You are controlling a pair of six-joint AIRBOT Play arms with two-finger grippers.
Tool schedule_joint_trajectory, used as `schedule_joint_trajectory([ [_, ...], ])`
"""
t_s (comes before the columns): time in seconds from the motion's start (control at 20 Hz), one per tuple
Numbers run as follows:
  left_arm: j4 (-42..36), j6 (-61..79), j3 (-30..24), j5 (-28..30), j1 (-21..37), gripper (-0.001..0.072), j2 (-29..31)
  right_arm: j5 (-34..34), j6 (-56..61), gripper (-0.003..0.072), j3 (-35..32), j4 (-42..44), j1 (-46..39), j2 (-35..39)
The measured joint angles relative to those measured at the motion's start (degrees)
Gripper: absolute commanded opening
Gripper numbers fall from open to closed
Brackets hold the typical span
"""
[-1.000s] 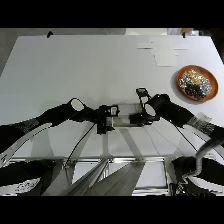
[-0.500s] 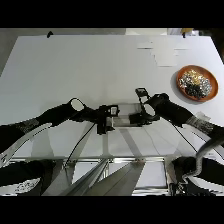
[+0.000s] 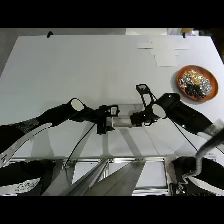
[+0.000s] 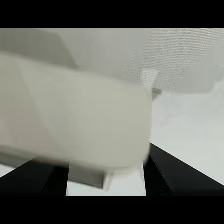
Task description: Fold the box and place the chain.
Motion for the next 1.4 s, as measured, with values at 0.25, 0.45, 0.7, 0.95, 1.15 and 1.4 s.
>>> schedule_joint_trajectory([
  [0.25, 0.0, 0.0, 0.0, 0.0, 0.0, 0.0209, 0.0, 2.8, -3.8, 0.0476, 0.3, -0.1, -0.2, 7.9],
  [0.45, 0.0, 0.0, 0.0, -0.1, 0.0, 0.0209, 0.0, 6.6, -8.2, 0.0453, 5.4, -0.5, -4.5, 12.5],
  [0.7, 0.0, 0.0, 0.0, -0.2, 0.0, 0.0209, 0.0, 9.5, -16.0, 0.0388, 15.1, -0.8, -19.7, 13.7],
  [0.95, 0.0, 0.0, 0.0, -0.2, 0.0, 0.0209, 0.0, 8.4, -23.7, 0.0348, 18.8, -0.8, -36.4, 9.8],
  [1.15, 0.0, -0.1, 0.0, -0.2, 0.0, 0.0209, 0.0, 5.7, -27.2, 0.0338, 21.2, -0.5, -44.7, 2.0],
  [1.4, 0.0, -0.1, 0.0, -0.2, 0.0, 0.0209, 0.0, 3.8, -29.5, 0.0278, 25.8, -0.4, -48.1, -8.6],
])
